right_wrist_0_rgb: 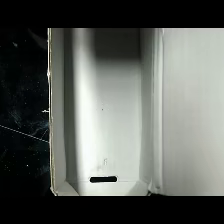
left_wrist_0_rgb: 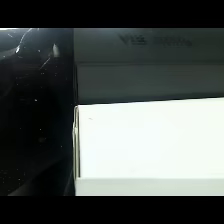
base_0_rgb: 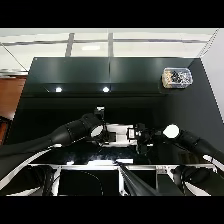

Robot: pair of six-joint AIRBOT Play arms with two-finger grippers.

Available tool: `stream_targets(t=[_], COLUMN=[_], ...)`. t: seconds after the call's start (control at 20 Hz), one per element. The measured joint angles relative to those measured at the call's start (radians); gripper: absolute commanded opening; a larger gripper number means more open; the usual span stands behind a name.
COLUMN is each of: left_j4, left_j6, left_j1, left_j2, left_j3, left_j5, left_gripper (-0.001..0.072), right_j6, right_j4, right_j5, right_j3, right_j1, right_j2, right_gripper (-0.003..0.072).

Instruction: Fold the box and place the chain.

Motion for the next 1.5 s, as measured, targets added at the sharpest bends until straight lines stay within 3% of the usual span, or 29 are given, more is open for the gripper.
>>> stream_targets(t=[0.55,0.65,0.7,0.75,0.9,0.95,1.15,1.5], left_j4=[0.063,0.068,0.069,0.072,0.074,0.075,0.076,0.085], left_j6=[-0.002,-0.003,-0.004,-0.006,-0.006,-0.004,0.000,0.003], left_j1=[0.005,0.005,0.006,0.006,0.006,0.006,0.006,0.010], left_j2=[0.002,0.003,0.003,0.003,0.003,0.003,0.003,0.005], left_j3=[0.029,0.030,0.031,0.031,0.031,0.031,0.031,0.031], left_j5=[-0.058,-0.063,-0.063,-0.065,-0.060,-0.057,-0.044,-0.052], left_gripper=[0.0300,0.0205,0.0063,0.0030,0.0029,0.0029,0.0029,0.0030], right_j6=[0.012,0.012,0.012,0.012,0.016,0.016,0.120,0.428], right_j4=[0.003,0.003,0.003,0.003,0.004,0.003,-0.023,-0.333], right_j5=[0.002,0.002,0.002,0.002,0.003,0.003,0.024,0.156], right_j3=[0.000,0.000,0.000,0.000,0.000,0.000,0.011,0.060], right_j1=[0.000,0.000,0.000,0.000,0.000,0.000,-0.001,-0.002], right_j2=[0.000,0.000,0.000,0.000,0.000,0.000,0.028,0.151], right_gripper=[0.0430,0.0429,0.0429,0.0429,0.0453,0.0661,0.0665,0.0665])
